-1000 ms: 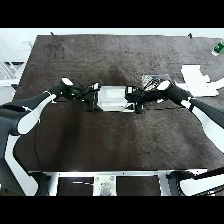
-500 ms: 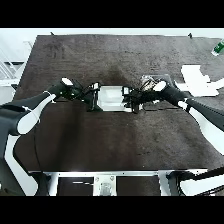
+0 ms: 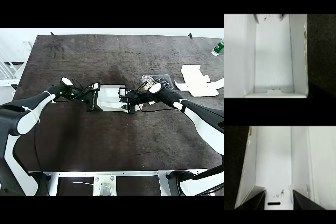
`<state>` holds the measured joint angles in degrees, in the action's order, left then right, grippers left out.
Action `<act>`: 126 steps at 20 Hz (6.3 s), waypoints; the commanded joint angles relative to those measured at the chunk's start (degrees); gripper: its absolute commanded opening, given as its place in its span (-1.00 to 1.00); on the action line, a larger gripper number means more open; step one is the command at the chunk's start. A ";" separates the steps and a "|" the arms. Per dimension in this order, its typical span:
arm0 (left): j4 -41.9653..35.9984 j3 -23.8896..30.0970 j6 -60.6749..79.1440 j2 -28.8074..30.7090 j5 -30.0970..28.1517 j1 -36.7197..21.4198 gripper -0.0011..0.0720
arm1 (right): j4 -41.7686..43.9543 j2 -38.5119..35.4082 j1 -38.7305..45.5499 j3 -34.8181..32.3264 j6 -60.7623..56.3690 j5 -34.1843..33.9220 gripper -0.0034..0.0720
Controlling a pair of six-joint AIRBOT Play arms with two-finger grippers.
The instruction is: Fold the box and place the chain.
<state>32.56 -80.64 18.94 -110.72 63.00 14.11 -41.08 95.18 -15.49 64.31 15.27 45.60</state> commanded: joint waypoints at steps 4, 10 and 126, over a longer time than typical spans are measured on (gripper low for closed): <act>-0.04 -0.07 -0.02 0.00 0.02 0.02 0.51 | 1.64 0.15 -0.02 0.07 1.81 -1.70 0.63; -0.07 -0.07 -0.02 0.00 0.00 0.02 0.51 | 0.92 0.09 0.98 0.13 1.33 -2.54 -0.20; -0.24 -0.07 -0.04 0.00 0.04 0.02 0.51 | -45.35 6.25 -10.91 23.47 -130.44 20.92 0.47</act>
<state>32.32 -80.64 18.90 -110.74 63.09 14.17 -85.73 101.21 -26.20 87.55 -111.92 65.89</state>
